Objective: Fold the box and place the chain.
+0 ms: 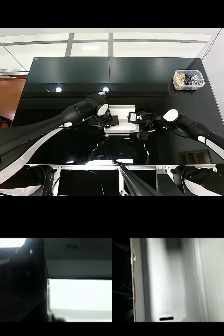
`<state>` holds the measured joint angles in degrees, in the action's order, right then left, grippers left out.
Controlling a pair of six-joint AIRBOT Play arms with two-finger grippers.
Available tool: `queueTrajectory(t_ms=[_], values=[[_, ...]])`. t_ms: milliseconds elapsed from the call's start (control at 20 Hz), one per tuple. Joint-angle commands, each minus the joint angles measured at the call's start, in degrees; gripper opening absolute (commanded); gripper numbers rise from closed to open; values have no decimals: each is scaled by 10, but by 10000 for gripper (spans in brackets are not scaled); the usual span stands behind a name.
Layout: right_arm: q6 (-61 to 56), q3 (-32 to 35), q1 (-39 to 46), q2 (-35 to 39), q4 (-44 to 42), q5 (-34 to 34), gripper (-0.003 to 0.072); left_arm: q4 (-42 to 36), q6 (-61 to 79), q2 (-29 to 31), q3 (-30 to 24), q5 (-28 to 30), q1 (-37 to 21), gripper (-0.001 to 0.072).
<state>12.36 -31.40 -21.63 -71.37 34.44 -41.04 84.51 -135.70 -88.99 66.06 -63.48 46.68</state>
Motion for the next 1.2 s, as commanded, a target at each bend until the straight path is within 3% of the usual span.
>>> queueTrajectory(t_ms=[0, 250, 500, 900, 950, 1000, 1100, 1150], values=[[-26, 0, 2, 23, 4, -2, 706, 6, 5, 0, 0, -7, -4, 24], [-52, 0, 3, 83, 81, -26, 705, 7, 18, 0, 0, -9, -2, 24], [-53, 0, -12, 86, 125, -42, 705, 26, 39, 0, 0, -17, 7, 24], [-53, 0, -13, 86, 123, -17, 670, 24, 39, 0, 0, -17, 8, 25], [-53, 0, -13, 86, 120, -19, 512, 24, 39, 0, 0, -17, 8, 25], [-53, 0, -13, 86, 115, -28, 477, 22, 39, 0, 0, -17, 8, 25], [-53, 0, -13, 85, 101, -42, 254, 20, 39, 0, 0, -17, 8, 25], [-53, 0, -13, 85, 95, -42, 244, 20, 39, 0, 0, -12, 8, 25]])
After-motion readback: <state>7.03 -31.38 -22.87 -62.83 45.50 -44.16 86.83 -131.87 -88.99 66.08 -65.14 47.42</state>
